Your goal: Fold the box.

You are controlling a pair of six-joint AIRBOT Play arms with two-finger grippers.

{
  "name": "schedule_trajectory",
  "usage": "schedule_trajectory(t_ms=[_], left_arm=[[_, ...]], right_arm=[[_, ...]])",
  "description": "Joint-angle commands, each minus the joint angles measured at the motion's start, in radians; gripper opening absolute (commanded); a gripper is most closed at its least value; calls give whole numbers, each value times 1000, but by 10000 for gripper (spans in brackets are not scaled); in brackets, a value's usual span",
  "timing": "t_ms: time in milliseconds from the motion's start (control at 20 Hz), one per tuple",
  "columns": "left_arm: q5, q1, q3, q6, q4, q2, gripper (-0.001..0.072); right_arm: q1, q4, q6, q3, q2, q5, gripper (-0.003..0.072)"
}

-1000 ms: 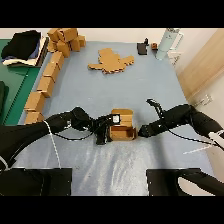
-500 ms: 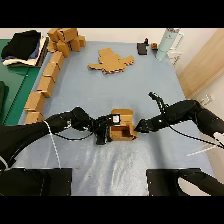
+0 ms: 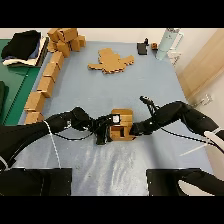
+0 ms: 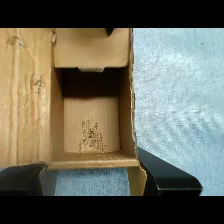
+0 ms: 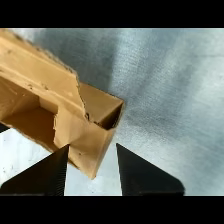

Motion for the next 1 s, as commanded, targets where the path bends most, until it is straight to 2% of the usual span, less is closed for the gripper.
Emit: schedule_trajectory(t_ms=[0, 400, 700, 800, 900, 950], left_arm=[[0, 0, 1, 0, 0, 0, 552], [0, 0, 1, 0, 0, 0, 552], [0, 0, 1, 0, 0, 0, 552], [0, 0, 1, 0, 0, 0, 552], [0, 0, 1, 0, 0, 0, 552], [0, 0, 1, 0, 0, 0, 552]], right_arm=[[101, -186, 226, 39, -26, 42, 440], [318, -472, 752, 128, -37, 39, 440], [435, -550, 993, 166, -166, -6, 438], [440, -575, 1026, 179, -208, -12, 358], [440, -589, 1026, 183, -233, -13, 197], [440, -601, 1025, 183, -238, -14, 141]])
